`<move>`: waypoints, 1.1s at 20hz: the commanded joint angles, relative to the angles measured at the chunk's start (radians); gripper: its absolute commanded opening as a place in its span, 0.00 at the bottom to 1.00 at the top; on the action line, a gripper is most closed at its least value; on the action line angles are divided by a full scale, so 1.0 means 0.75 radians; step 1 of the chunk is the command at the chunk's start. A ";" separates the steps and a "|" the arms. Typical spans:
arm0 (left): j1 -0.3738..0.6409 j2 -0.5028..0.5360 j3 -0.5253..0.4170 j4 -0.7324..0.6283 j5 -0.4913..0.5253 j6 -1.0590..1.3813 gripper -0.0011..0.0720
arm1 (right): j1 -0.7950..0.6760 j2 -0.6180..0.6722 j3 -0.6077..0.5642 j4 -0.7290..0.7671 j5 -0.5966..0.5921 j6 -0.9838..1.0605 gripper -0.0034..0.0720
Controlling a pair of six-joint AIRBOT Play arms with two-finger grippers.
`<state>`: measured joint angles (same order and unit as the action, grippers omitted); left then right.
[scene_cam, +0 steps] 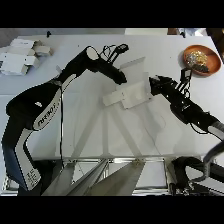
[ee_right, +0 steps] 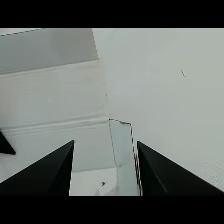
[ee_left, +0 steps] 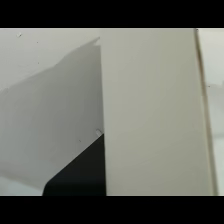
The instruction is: Fold the box and place the chain.
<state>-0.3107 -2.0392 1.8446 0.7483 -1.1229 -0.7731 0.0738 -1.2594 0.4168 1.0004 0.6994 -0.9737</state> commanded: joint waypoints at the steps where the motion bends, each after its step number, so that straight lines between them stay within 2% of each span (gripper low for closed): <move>1: 0.018 0.028 0.001 0.001 -0.096 0.046 0.02 | 0.001 0.076 0.002 0.009 0.001 -0.044 0.63; 6: 0.077 0.134 0.001 0.000 -0.414 0.345 0.02 | -0.034 0.260 0.003 0.008 -0.024 -0.202 0.62; 8: 0.090 0.154 0.001 -0.001 -0.470 0.524 0.02 | -0.096 0.318 0.003 0.008 -0.056 -0.204 0.62; 14: 0.091 0.077 -0.001 0.014 -0.359 0.672 0.02 | -0.261 0.347 0.002 0.008 -0.166 -0.203 0.62; 18: 0.074 -0.021 -0.001 0.000 -0.350 0.672 0.02 | -0.276 0.347 0.002 0.007 -0.281 -0.203 0.62; 22: 0.051 -0.054 -0.001 -0.010 -0.262 0.683 0.02 | -0.276 0.347 0.003 0.007 -0.302 -0.204 0.62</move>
<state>-0.2626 -2.0583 1.8439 0.7479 -1.3674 -0.2741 -0.1291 -1.0000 0.4175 1.0061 0.5007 -1.1259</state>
